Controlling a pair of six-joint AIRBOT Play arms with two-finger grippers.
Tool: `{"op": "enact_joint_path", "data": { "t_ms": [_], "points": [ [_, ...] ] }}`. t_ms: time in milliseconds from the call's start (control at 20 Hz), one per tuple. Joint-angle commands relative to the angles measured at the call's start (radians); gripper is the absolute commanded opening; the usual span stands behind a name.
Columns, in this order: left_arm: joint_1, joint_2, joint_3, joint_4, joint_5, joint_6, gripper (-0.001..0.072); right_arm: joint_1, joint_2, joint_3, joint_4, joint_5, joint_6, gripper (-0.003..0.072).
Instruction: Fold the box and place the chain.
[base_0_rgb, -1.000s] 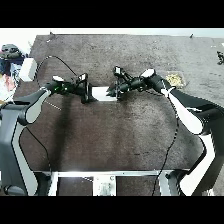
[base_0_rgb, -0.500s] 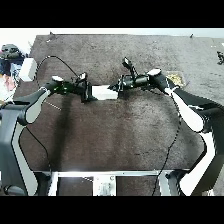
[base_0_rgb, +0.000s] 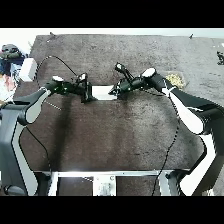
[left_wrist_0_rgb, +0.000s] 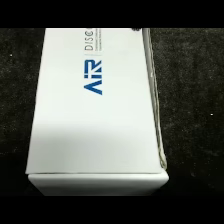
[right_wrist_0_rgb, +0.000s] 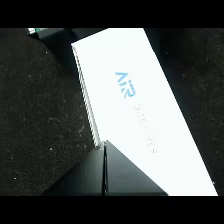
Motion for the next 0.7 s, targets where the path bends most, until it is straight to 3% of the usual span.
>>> {"op": "enact_joint_path", "data": {
  "t_ms": [0,250,400,550,650],
  "points": [
    [0.000,0.000,0.000,-0.001,0.001,-0.002,0.0217,-0.001,0.009,0.005,-0.068,-0.034,0.020,0.0011],
    [0.000,0.000,0.000,-0.001,0.000,-0.002,0.0217,-0.057,0.151,0.011,0.237,0.042,-0.055,0.0010],
    [0.000,0.000,0.000,-0.001,0.000,-0.002,0.0217,-0.088,0.298,-0.014,0.279,0.051,-0.015,0.0008],
    [0.000,0.000,0.000,-0.001,0.001,-0.002,0.0217,-0.126,0.522,-0.178,0.278,-0.039,0.033,0.0008],
    [0.000,0.000,0.000,-0.001,0.000,-0.002,0.0217,-0.162,0.696,-0.357,0.275,-0.191,0.053,0.0009]
  ]
}}
